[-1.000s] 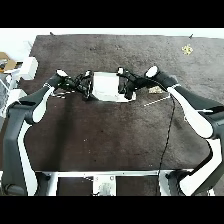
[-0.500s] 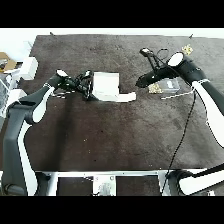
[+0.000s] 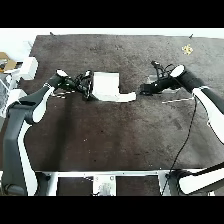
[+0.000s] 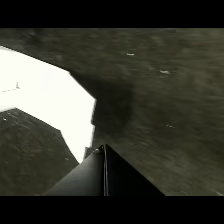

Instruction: Fold the box and place the chain.

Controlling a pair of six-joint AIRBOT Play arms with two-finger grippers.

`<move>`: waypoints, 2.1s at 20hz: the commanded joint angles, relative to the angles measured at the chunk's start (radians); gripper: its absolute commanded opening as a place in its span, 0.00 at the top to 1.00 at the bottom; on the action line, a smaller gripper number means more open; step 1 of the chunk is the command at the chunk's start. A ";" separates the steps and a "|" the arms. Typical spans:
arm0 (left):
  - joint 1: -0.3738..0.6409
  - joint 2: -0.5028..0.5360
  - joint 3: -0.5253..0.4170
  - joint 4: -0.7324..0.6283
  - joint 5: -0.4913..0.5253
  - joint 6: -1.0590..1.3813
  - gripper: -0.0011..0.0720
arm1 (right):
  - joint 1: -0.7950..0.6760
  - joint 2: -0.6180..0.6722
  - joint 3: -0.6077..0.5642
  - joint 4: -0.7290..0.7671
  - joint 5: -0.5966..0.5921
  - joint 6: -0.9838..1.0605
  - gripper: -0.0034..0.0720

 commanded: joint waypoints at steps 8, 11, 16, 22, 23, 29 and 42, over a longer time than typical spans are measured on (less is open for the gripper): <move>0.000 0.000 0.000 -0.003 0.000 0.000 0.42 | 0.046 -0.088 -0.026 0.486 -0.044 -0.307 0.73; 0.000 0.000 0.000 -0.003 0.000 0.001 0.42 | 0.056 -0.089 -0.026 0.585 -0.043 -0.329 0.63; 0.000 0.000 0.000 -0.003 0.002 0.001 0.42 | 0.099 -0.089 -0.026 0.583 -0.104 -0.321 0.43; 0.000 0.000 0.000 -0.003 0.003 0.000 0.42 | 0.148 -0.107 0.050 0.326 -0.112 -0.085 0.37; 0.000 0.000 0.000 -0.003 0.003 0.000 0.42 | 0.156 -0.110 0.067 0.282 -0.113 -0.043 0.37; 0.000 0.000 0.000 -0.003 0.006 0.000 0.42 | 0.209 -0.116 0.121 0.193 -0.140 0.039 0.37; 0.000 0.000 0.000 -0.011 0.008 0.000 0.42 | 0.299 -0.206 0.305 -0.212 -0.050 0.392 0.37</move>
